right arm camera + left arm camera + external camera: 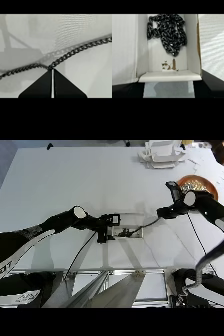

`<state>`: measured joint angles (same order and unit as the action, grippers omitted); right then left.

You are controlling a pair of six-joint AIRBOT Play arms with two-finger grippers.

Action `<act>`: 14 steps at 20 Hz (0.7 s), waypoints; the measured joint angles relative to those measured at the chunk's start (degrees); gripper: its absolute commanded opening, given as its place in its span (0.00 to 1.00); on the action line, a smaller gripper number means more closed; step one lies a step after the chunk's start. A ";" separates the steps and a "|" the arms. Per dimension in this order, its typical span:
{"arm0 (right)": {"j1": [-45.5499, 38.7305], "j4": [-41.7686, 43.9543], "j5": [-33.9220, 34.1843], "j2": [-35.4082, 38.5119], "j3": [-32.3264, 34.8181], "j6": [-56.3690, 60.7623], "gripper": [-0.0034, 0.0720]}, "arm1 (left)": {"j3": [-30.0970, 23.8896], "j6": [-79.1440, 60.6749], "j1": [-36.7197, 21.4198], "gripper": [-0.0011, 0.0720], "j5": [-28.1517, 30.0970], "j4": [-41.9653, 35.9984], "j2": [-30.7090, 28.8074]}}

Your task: Fold the box and place the chain.

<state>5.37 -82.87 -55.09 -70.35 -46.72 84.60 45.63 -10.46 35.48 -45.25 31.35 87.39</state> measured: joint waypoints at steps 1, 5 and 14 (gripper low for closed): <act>0.00 0.20 -0.09 2.01 0.00 -0.15 0.07 | 0.00 0.00 0.00 0.36 0.02 0.00 0.00; 0.00 3.87 -3.32 12.02 0.02 -1.75 0.07 | 0.00 0.00 0.00 0.36 0.02 0.00 0.00; 0.00 30.69 -16.46 31.54 0.00 -13.94 0.07 | 0.02 0.00 0.00 0.36 0.02 0.00 0.00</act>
<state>5.37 -52.18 -71.55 -38.81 -46.72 70.65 45.65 -10.46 35.48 -45.23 31.35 87.39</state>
